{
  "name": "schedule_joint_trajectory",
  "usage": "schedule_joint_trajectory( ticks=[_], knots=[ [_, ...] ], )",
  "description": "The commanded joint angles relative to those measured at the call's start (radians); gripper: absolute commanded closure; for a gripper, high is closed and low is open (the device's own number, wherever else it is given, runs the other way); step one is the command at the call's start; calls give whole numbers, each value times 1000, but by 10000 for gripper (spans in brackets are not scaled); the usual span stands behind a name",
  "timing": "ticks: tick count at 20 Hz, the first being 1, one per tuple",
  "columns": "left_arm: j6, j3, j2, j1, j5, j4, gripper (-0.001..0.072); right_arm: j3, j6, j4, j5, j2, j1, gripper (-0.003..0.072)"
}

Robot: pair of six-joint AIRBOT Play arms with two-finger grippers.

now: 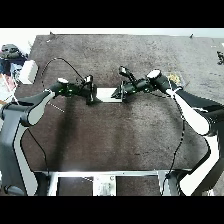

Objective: Fold the box and place the chain.

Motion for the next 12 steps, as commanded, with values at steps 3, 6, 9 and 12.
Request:
schedule_joint_trajectory(
  ticks=[3, 6, 9, 12],
  knots=[
    [2, 1, 1, 1, 0, -1, 244, 0, 82, 5, 13, 2, -2, 604],
    [2, 1, 1, 1, 0, 0, 244, 1, 65, 105, 47, 28, -6, 604],
    [2, 1, 1, 1, 1, 0, 244, 1, 18, 195, 47, 73, -8, 605],
    [2, 1, 1, 1, 1, 0, 244, 1, 19, 210, 51, 129, -8, 674]
  ],
)
